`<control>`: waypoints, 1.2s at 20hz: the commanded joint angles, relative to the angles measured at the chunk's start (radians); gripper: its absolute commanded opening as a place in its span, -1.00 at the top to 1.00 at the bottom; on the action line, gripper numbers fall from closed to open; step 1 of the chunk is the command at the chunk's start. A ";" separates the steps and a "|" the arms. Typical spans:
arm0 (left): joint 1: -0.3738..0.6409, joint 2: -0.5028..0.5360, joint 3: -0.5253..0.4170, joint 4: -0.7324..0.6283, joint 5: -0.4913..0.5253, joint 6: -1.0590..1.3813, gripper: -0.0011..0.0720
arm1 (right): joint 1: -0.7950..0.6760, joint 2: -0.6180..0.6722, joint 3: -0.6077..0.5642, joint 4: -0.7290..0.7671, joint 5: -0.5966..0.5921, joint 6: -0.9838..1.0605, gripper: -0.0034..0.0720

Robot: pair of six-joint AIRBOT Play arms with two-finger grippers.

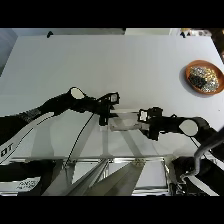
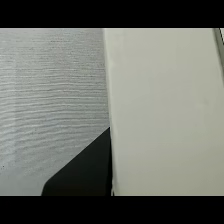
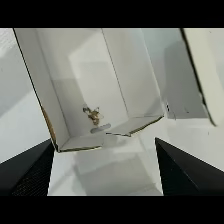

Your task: Fold the box and place the chain.

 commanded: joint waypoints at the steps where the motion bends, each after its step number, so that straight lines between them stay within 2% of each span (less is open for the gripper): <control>1: 0.000 0.000 0.000 0.000 0.000 0.000 0.94 | -0.064 -0.031 0.018 0.121 0.068 -0.182 -0.95; 10: 0.000 0.000 0.000 0.000 0.000 0.000 0.94 | -0.126 -0.089 0.018 0.308 0.112 -0.389 -0.95; 17: 0.000 0.000 0.000 0.000 0.000 0.000 0.94 | -0.194 -0.129 0.018 0.352 0.140 -0.451 -0.95; 24: 0.000 0.000 0.000 0.000 0.000 0.000 0.94 | -0.199 -0.180 0.018 0.408 0.142 -0.521 -0.95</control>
